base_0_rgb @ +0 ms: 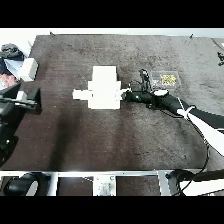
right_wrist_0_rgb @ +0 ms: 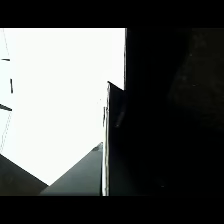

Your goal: Fold the box and place the chain.

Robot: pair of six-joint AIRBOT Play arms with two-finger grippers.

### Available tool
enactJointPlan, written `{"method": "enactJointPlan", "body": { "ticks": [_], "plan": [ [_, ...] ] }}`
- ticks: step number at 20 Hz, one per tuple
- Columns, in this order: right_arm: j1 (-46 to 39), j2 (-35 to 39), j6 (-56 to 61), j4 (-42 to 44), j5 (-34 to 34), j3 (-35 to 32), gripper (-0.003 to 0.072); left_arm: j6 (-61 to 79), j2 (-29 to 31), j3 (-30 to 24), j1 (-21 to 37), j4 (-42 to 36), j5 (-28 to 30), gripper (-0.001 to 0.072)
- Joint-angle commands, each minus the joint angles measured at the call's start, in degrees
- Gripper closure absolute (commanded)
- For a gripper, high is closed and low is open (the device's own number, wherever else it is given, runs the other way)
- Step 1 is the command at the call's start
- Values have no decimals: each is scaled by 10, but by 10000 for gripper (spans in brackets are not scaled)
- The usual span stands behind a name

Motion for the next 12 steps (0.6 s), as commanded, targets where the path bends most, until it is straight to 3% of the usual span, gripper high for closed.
{"method": "enactJointPlan", "body": {
  "ticks": [1,5,7,12],
  "plan": [
    [1,-12,-38,43,16,0,671,4,-105,49,0,-3,-76,71],
    [1,-13,-49,45,22,0,671,2,-277,162,0,-3,-124,72],
    [1,-13,-49,45,25,0,671,2,-364,226,0,1,-181,72],
    [-5,-13,-54,44,26,0,671,-109,-568,411,0,95,-285,72]
  ]
}}
